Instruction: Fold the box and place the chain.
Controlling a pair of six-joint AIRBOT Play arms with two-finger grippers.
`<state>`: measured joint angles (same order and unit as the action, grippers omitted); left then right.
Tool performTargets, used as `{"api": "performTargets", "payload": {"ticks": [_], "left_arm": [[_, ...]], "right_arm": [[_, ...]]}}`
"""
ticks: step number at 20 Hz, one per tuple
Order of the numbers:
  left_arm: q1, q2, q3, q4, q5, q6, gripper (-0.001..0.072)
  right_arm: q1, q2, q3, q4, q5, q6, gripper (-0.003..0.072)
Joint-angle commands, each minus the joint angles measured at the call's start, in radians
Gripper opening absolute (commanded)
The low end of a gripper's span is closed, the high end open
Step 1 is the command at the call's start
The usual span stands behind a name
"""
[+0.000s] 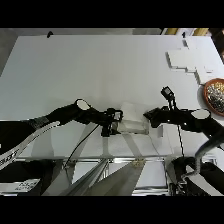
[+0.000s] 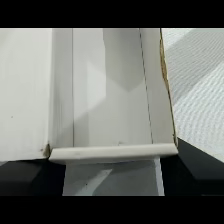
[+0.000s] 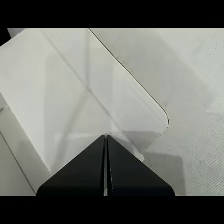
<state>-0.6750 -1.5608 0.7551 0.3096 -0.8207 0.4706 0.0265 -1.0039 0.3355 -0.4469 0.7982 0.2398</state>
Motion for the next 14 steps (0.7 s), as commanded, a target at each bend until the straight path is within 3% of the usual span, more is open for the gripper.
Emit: {"api": "performTargets", "payload": {"ticks": [1, 4, 9, 12, 14], "left_arm": [[0.000, 0.000, 0.001, 0.001, 0.001, 0.001, 0.0134], [0.000, 0.000, 0.001, 0.001, 0.001, 0.001, 0.0134], [0.000, 0.000, 0.001, 0.001, 0.001, 0.001, 0.0134], [0.000, 0.000, 0.001, 0.001, 0.001, 0.001, 0.0134], [0.000, 0.000, 0.001, 0.001, 0.001, 0.001, 0.0134]], "right_arm": [[0.000, 0.022, 0.042, -0.034, 0.079, 0.033, 0.0024], [0.000, 0.112, 0.108, -0.192, 0.225, 0.116, 0.0023], [0.000, 0.286, 0.112, -0.461, 0.500, 0.158, 0.0022], [0.000, 0.401, 0.112, -0.637, 0.568, 0.312, 0.0022], [0.000, 0.468, 0.112, -0.670, 0.578, 0.330, 0.0022]]}}
